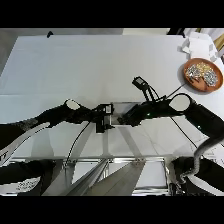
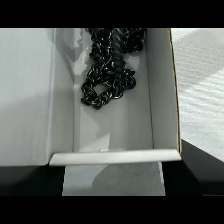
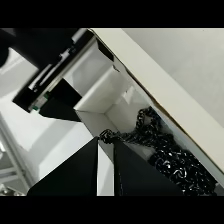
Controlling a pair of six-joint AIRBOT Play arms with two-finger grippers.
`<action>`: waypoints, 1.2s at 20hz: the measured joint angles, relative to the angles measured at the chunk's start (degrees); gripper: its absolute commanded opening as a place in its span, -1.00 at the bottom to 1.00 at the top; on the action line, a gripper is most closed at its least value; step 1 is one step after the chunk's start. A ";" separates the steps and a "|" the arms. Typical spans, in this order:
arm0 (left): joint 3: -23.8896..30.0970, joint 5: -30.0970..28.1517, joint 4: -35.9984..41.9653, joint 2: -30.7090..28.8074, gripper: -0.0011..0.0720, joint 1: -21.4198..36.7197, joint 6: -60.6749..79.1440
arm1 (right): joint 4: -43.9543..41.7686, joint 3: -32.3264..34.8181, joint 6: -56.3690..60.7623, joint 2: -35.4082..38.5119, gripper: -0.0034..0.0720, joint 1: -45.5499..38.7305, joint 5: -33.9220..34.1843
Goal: Fold the box and place the chain.
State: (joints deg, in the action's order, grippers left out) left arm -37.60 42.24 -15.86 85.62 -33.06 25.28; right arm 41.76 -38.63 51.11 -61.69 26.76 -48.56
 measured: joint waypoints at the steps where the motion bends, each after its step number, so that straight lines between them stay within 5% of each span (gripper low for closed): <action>1: 0.00 0.00 0.00 0.00 -0.10 0.00 0.00 | 0.46 0.00 0.02 -0.68 -0.75 0.20 0.33; 6: 0.00 0.00 0.00 0.00 -0.10 0.00 0.00 | 2.80 -0.02 1.22 -2.03 -0.44 1.01 1.14; 11: 0.00 0.00 0.00 0.00 -0.10 0.00 0.00 | 8.68 -3.76 5.64 -2.29 -0.44 0.02 -3.02; 18: 0.00 0.00 0.00 0.00 -0.10 0.00 -0.02 | 27.12 -18.45 21.00 -2.29 -0.45 -6.95 -20.09; 24: 0.00 0.00 0.00 0.00 -0.10 0.00 -0.02 | 41.05 -21.59 30.49 -3.63 -0.45 -13.90 -23.74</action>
State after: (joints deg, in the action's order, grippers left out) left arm -37.60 42.24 -15.86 85.62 -33.06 25.26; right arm 82.81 -60.23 81.60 -65.32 12.86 -72.29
